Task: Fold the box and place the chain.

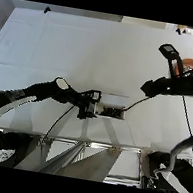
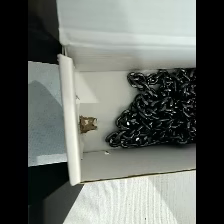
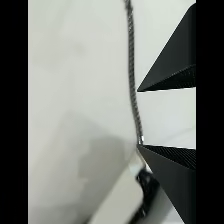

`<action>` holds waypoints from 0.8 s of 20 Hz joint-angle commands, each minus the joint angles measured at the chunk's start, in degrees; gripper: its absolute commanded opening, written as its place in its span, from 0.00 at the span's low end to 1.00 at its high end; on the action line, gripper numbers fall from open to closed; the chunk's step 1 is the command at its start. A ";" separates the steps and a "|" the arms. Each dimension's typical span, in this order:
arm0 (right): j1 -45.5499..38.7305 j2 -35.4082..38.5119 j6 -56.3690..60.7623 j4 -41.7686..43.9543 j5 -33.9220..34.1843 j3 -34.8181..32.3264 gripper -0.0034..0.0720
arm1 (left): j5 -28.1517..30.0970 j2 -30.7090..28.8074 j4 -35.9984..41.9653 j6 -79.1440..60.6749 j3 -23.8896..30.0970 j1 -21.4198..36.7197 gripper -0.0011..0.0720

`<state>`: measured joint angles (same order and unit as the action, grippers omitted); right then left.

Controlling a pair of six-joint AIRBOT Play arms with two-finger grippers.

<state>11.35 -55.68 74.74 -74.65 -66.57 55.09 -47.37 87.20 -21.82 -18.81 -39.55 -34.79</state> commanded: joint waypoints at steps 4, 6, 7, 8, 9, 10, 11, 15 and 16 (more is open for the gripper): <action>-2.49 -8.74 5.22 -6.69 2.78 -3.34 0.52 | 0.00 -0.04 0.00 -0.02 0.00 0.07 0.25; -2.40 -11.21 7.69 -6.78 4.17 -5.11 0.52 | 0.00 -0.04 0.00 -0.02 0.00 0.07 0.25; -1.88 -12.24 7.98 -7.56 4.44 -5.70 0.52 | 0.00 -0.04 0.00 -0.02 0.00 0.07 0.25; -1.01 -12.96 8.02 -8.52 4.63 -6.16 0.52 | 0.00 -0.04 0.00 -0.02 0.00 0.07 0.25; 0.15 -13.46 9.27 -10.08 5.05 -6.69 0.52 | 0.00 -0.04 0.00 -0.02 -0.02 0.04 0.25; 1.53 -13.94 11.26 -12.35 5.90 -7.10 0.52 | 0.02 -0.04 0.00 -0.02 0.00 0.07 0.25; 2.97 -14.60 12.70 -14.45 6.27 -7.26 0.52 | 0.00 -0.04 0.00 -0.02 -0.02 0.07 0.25; 7.15 -18.23 15.72 -18.58 5.70 -7.26 0.52 | 0.00 -0.04 0.00 -0.02 -0.02 0.07 0.25; 7.76 -18.95 16.68 -19.19 5.70 -7.26 0.52 | 0.00 -0.04 0.00 -0.02 -0.02 0.07 0.25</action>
<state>16.71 -72.34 88.53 -90.39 -60.80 48.05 -47.37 87.20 -21.80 -18.83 -39.55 -34.79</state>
